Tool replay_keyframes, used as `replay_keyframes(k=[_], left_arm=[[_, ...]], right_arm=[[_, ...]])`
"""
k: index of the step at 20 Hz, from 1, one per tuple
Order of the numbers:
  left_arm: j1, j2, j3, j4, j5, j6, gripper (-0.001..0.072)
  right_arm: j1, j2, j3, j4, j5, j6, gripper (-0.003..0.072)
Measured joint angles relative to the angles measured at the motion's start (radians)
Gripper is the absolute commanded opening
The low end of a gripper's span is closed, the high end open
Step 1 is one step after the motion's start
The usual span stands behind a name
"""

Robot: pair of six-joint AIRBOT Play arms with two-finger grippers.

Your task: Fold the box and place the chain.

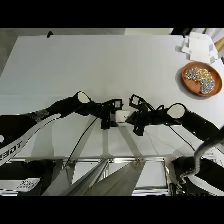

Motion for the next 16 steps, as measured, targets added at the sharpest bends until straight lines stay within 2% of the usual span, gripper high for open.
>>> replay_keyframes(k=[5,9,13,16], left_arm=[[0.000,0.000,0.000,0.000,0.000,-0.001,0.0008],[0.000,0.000,0.000,-0.002,-0.001,-0.005,0.0008],[0.000,0.000,0.000,-0.002,-0.001,-0.003,0.0008],[0.000,0.000,0.000,-0.002,-0.001,-0.002,0.0008]], right_arm=[[0.001,0.006,-0.004,-0.005,-0.018,0.000,0.0013],[0.001,0.045,0.062,-0.049,-0.025,0.047,0.0010],[-0.009,0.084,0.195,-0.293,0.013,0.344,0.0007],[-0.078,0.095,0.307,-0.504,0.169,0.613,0.0007]])
